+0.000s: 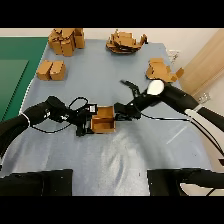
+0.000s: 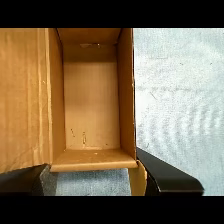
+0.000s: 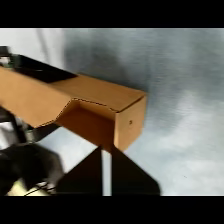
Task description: Fold the box.
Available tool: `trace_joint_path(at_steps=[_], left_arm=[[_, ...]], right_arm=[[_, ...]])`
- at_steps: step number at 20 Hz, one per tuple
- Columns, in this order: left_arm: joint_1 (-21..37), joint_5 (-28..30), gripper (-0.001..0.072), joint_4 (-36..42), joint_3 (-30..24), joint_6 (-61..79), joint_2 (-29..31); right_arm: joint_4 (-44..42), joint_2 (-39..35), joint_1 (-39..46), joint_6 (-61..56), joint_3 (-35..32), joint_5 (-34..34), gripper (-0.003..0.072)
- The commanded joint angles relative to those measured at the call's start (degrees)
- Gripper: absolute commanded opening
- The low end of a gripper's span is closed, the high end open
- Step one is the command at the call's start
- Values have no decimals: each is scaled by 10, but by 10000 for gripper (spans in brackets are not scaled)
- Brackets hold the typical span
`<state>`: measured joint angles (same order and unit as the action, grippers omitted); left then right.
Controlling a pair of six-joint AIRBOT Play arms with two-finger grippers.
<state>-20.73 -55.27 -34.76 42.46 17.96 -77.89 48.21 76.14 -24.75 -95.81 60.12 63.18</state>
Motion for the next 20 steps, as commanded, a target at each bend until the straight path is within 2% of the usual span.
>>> trace_joint_path(at_steps=[1,5,7,12,15,17,20], left_arm=[[0,-5,116,0,0,0,1],[0,-9,116,0,0,0,0],[0,-9,117,0,0,0,0],[0,-9,117,-1,0,0,0],[0,-8,117,-1,0,0,0],[0,-8,117,-2,0,0,0],[0,-8,116,-2,0,0,0]], right_arm=[[-236,-7,97,184,-78,-46,3],[-235,34,138,193,-57,-68,5],[-236,66,143,213,-27,-59,4],[-261,210,109,306,122,132,4],[-273,240,76,445,162,246,4],[-289,229,68,533,163,281,5],[-229,195,62,595,163,266,4]])
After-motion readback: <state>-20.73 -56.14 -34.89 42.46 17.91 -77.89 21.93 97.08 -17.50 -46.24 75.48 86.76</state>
